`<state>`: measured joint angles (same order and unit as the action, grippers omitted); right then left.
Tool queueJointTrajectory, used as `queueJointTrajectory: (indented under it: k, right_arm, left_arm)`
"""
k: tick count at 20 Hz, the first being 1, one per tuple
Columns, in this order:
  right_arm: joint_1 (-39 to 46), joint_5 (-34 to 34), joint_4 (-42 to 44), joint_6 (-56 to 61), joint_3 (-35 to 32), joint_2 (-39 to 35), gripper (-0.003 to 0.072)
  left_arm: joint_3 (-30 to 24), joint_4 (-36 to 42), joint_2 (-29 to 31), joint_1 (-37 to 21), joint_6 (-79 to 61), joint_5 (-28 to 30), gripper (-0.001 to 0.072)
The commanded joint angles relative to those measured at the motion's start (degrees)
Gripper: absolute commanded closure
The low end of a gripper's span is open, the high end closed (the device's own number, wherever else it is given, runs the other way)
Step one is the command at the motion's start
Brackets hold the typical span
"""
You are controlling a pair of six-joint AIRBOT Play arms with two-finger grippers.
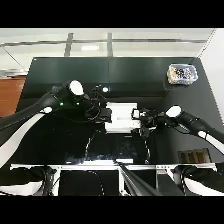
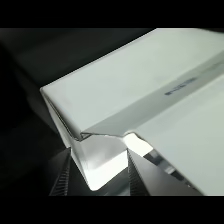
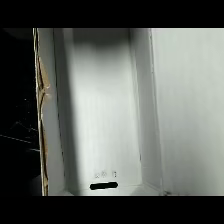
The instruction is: Fold the box and place the chain.
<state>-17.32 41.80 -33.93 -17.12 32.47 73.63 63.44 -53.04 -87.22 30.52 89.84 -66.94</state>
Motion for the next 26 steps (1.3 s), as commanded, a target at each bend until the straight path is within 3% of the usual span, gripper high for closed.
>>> queueJointTrajectory:
  k: [1, 7, 12, 18, 23, 25, 26]
  right_arm:
    - [-0.1, 0.0, 0.0, 0.0, 0.0, 0.0, 0.0496]
    - [-0.1, 0.0, 0.0, 0.0, 0.0, 0.0, 0.0496]
    - [-0.1, 0.0, 0.0, 0.0, 0.0, 0.0, 0.0496]
    - [-0.1, 0.0, 0.0, 0.0, 0.0, 0.0, 0.0496]
    - [-0.1, 0.0, 0.0, 0.0, 0.0, 0.0, 0.0496]
    - [-0.1, 0.0, 0.0, 0.0, 0.0, 0.0, 0.0496]
    - [-0.1, 0.0, 0.0, 0.0, 0.0, 0.0, 0.0496]
  left_arm:
    - [0.4, -6.4, 0.0, 2.3, 6.3, 1.2, 0.0302]
    - [0.4, -7.9, -1.3, 4.2, 9.6, 3.5, 0.0302]
    - [1.9, -21.7, -1.5, 8.9, 20.8, 4.1, 0.0302]
    - [7.9, -29.1, -5.7, 13.5, 29.1, 0.4, 0.0302]
    - [8.7, -31.1, -6.2, 15.3, 34.7, -0.2, 0.0304]
    - [8.7, -30.2, -6.2, 15.3, 34.7, -0.4, 0.0439]
    - [8.7, -29.7, -6.3, 15.3, 34.7, -0.4, 0.044]
